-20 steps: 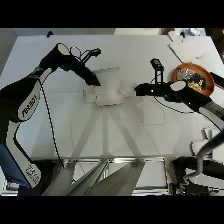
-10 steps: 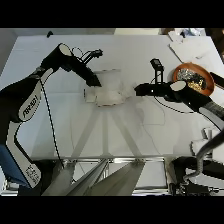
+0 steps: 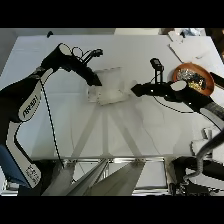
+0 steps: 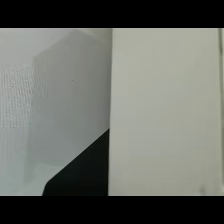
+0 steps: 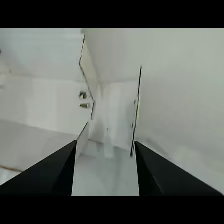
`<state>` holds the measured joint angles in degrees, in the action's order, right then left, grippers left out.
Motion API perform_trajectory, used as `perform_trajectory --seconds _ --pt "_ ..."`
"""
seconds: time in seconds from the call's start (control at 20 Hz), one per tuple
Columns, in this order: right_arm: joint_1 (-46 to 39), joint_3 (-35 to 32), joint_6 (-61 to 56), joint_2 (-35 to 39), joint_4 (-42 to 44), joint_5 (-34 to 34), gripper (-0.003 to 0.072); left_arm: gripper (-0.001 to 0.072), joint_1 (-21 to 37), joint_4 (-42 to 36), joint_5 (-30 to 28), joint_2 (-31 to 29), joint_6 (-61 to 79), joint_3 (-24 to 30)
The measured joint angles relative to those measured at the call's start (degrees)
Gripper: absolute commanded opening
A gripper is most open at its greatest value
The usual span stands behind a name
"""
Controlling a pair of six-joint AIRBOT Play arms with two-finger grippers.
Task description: Fold the box and place the chain.
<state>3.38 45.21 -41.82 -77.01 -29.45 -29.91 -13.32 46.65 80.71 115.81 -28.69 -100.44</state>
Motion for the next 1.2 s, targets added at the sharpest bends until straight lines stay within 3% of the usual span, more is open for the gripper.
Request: perform_trajectory --seconds 0.25,0.55,0.8,1.0,1.2 --pt "-3.06 0.0 -0.13 9.46 -0.35 0.17 0.0403 0.0005 0.04 2.32 0.92 -5.18 -2.86 0.02" --pt "-15.87 0.0 -0.92 23.58 -2.4 -4.87 0.0402 0.0 -1.46 3.96 5.01 -20.02 -6.47 0.5" --pt "-26.25 0.0 -7.3 29.92 -12.7 -16.37 0.0402 0.0001 -5.33 4.2 7.52 -32.52 -4.0 9.62" --pt "-28.96 0.0 -11.65 31.3 -17.79 -21.0 0.0402 0.0007 -7.61 3.06 4.02 -34.82 1.07 19.28" --pt "-29.7 0.0 -13.22 31.67 -19.47 -22.58 0.0402 0.0008 -8.55 2.21 -2.27 -31.15 8.94 23.37"
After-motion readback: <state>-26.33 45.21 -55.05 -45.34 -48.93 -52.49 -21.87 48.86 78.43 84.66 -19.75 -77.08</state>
